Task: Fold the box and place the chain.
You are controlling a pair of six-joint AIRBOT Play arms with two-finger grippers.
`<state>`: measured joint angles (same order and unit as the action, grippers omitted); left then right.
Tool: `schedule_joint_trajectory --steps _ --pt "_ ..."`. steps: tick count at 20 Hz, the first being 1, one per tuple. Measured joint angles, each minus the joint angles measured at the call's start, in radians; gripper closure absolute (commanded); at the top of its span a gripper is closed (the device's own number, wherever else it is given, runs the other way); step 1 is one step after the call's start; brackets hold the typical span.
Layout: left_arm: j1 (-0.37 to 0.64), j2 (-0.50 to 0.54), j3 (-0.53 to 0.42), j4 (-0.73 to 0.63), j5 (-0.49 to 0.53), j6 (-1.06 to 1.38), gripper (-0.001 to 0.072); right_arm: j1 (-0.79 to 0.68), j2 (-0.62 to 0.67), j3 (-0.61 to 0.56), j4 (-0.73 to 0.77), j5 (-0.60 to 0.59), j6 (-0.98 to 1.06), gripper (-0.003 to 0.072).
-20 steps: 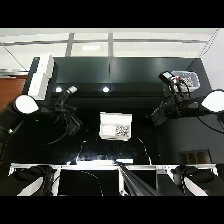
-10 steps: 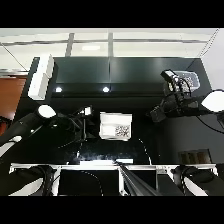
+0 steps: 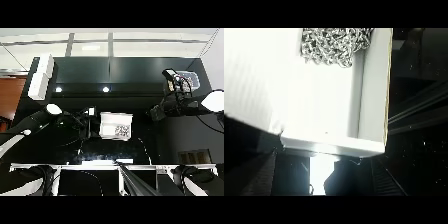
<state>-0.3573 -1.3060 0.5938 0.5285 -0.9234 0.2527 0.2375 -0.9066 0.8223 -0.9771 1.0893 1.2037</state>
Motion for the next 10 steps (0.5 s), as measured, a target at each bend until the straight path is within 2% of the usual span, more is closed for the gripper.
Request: schedule_joint_trajectory --steps 6,8,10 --pt "-0.045 -0.017 0.021 -0.009 0.020 0.034 0.0001 0.000 0.000 0.000 0.000 -0.010 0.001 0.0407" --pt "-0.054 -0.019 0.023 -0.010 0.024 0.041 0.0048 0.000 0.000 0.000 0.000 -0.012 0.001 0.0407" --pt "-0.064 -0.019 0.024 -0.010 0.026 0.046 0.0193 0.000 0.000 0.000 0.000 -0.019 0.001 0.0407"
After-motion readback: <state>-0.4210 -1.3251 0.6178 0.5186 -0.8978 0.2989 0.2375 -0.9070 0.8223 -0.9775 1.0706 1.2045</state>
